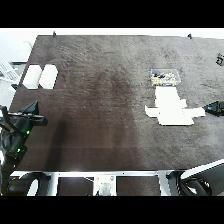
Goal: Fold the box and place the chain.
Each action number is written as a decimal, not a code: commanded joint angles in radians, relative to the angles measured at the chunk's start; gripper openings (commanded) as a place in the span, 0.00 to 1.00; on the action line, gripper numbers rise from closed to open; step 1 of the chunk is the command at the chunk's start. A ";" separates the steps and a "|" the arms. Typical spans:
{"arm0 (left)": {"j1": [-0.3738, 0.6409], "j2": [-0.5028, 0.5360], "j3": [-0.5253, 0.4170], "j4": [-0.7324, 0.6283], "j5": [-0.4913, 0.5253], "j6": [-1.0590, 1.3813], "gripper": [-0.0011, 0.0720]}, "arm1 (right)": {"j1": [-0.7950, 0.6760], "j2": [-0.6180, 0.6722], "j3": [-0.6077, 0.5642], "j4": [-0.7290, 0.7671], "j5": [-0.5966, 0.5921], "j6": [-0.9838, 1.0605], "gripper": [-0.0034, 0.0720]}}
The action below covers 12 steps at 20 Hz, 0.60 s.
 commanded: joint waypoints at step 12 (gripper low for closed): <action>0.000 0.000 0.000 0.000 0.000 0.000 0.04 | 0.132 -0.007 -0.051 -0.062 0.098 0.030 0.60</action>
